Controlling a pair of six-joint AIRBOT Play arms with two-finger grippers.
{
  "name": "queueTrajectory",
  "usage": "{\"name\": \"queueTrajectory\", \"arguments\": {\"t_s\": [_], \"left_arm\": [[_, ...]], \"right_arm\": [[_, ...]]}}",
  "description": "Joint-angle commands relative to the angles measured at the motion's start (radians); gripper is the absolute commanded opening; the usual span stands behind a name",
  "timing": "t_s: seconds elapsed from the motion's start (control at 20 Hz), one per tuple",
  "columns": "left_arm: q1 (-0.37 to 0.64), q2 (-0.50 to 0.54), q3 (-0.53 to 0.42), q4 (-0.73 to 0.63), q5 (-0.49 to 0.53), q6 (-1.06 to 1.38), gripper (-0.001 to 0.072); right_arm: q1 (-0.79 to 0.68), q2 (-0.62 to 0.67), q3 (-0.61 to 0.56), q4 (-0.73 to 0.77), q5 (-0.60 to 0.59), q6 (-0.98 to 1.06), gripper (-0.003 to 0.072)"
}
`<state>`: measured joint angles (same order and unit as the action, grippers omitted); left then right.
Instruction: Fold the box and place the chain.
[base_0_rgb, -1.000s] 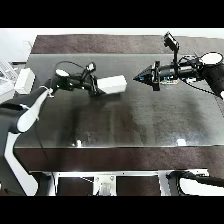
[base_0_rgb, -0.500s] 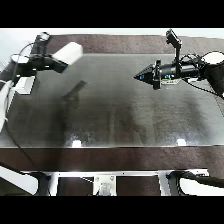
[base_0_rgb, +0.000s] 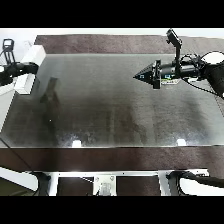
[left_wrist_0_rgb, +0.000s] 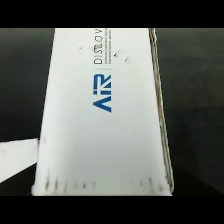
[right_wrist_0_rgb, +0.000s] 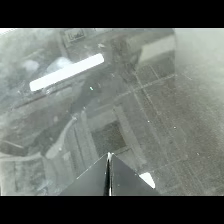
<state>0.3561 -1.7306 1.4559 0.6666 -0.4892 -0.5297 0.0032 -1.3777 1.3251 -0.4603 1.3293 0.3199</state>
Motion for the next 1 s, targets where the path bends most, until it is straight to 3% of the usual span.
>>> {"name": "queueTrajectory", "arguments": {"t_s": [0.0, 0.1, 0.25, 0.45, 0.95], "left_arm": [[0.074, 0.003, -0.005, 0.089, -0.128, -0.086, 0.0015], [0.100, 0.011, -0.005, 0.190, -0.169, -0.129, 0.0014], [0.122, 0.056, -0.027, 0.232, -0.219, -0.108, 0.0014], [0.126, 0.118, -0.111, 0.251, -0.117, -0.105, 0.0014], [0.126, 0.116, -0.240, 0.220, 0.093, -0.082, 0.0017]], "right_arm": [[0.001, 0.001, 0.000, 0.000, -0.001, 0.002, 0.0011], [0.001, 0.001, 0.000, 0.000, -0.001, 0.002, 0.0011], [0.001, 0.000, -0.012, 0.000, -0.017, 0.002, 0.0011], [0.002, 0.000, -0.051, 0.006, -0.044, 0.002, 0.0011], [0.002, 0.000, -0.072, 0.008, -0.046, 0.002, 0.0011]]}}
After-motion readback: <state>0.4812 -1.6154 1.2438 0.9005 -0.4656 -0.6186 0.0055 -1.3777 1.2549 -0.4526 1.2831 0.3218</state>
